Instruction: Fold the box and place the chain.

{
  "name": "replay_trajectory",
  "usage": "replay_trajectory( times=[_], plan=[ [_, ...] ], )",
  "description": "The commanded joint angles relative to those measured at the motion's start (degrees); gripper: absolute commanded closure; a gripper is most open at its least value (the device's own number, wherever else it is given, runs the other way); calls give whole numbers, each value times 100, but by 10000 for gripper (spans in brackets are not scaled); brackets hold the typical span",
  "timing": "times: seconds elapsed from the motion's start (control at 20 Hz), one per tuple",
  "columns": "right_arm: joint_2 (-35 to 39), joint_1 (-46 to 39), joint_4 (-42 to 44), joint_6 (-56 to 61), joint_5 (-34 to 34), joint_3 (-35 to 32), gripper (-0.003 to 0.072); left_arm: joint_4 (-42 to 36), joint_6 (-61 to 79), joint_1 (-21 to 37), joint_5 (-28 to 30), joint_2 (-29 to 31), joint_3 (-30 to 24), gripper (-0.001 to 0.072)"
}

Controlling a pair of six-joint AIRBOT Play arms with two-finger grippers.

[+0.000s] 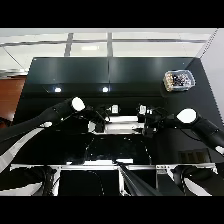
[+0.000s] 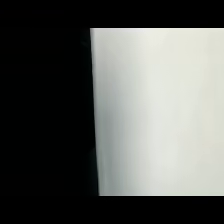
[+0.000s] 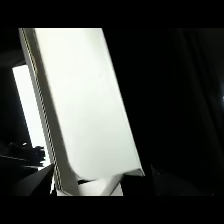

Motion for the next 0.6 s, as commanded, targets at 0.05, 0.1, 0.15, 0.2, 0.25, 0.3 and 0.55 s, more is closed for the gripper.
replay_trajectory(
  times=[0.05,0.1,0.15,0.2,0.25,0.3,0.55],
  plan=[
    [-459,-24,391,-861,151,-7,-21,0,-2,-4,-20,0,4,685],
    [-562,-31,487,-1108,149,-7,-20,0,-2,-4,-17,0,4,685],
    [-660,-42,621,-1298,144,-7,-21,0,-2,-4,-13,0,4,685],
    [-763,-52,728,-1471,136,-7,-21,0,-2,-4,-11,0,4,685],
    [-846,-74,728,-1569,140,-11,-21,0,-2,-4,-11,0,4,685],
    [-920,-114,745,-1644,129,-44,-20,0,-2,-4,-11,0,4,685],
    [-979,-221,916,-1956,140,-328,-20,0,-2,-4,-9,-4,4,685]
  ],
)
